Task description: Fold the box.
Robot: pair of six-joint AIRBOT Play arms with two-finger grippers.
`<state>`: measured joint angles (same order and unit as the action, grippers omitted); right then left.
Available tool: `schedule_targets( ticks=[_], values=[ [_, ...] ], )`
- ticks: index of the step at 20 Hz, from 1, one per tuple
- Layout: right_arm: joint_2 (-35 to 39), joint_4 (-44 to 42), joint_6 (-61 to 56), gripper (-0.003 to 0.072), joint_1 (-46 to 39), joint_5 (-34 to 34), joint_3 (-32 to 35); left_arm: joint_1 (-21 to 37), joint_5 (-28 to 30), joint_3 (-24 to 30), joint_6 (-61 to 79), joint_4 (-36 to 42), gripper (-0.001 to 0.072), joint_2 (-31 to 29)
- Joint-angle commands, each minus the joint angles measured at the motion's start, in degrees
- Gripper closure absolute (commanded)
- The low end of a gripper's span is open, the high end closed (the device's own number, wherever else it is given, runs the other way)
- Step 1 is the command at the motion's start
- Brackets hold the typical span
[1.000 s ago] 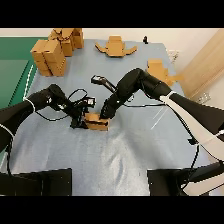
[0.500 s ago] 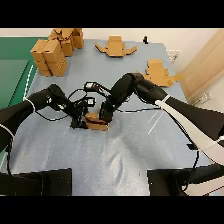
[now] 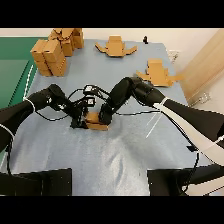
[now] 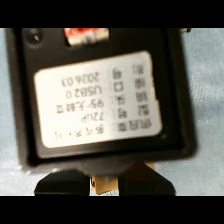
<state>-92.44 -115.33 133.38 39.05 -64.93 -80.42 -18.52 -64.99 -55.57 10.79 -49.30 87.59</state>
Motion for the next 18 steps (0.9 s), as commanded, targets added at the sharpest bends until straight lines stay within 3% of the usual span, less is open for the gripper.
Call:
schedule_targets(
  ticks=[1,2,11,14,16,17,18],
  values=[
    [0.0,0.44,-0.59,0.0422,0.0,-0.2,1.88,0.04,0.0,0.0,0.07,-0.02,0.0596,0.0],
    [0.0,0.42,-0.9,0.0373,0.0,-0.07,2.19,0.04,0.0,0.0,0.07,-0.04,0.0596,0.0],
    [3.74,0.26,-2.51,0.0373,-0.13,0.09,2.16,0.07,0.02,0.0,0.07,-0.04,0.0596,0.0],
    [6.05,1.2,-4.09,0.0379,-0.15,1.38,2.16,0.04,0.07,0.0,0.07,-0.04,0.0596,0.0],
    [7.58,2.54,-5.88,0.043,-0.15,2.21,2.19,0.07,0.07,-0.02,0.04,-0.02,0.0599,-0.04],
    [8.46,4.44,-8.09,0.0462,-0.15,2.23,2.19,0.07,0.04,-0.11,-0.52,-0.02,0.0686,-0.39],
    [9.35,7.65,-11.78,0.0462,-0.15,2.25,2.23,0.07,0.74,-0.35,-2.34,0.15,0.0687,-1.01]
  ],
)
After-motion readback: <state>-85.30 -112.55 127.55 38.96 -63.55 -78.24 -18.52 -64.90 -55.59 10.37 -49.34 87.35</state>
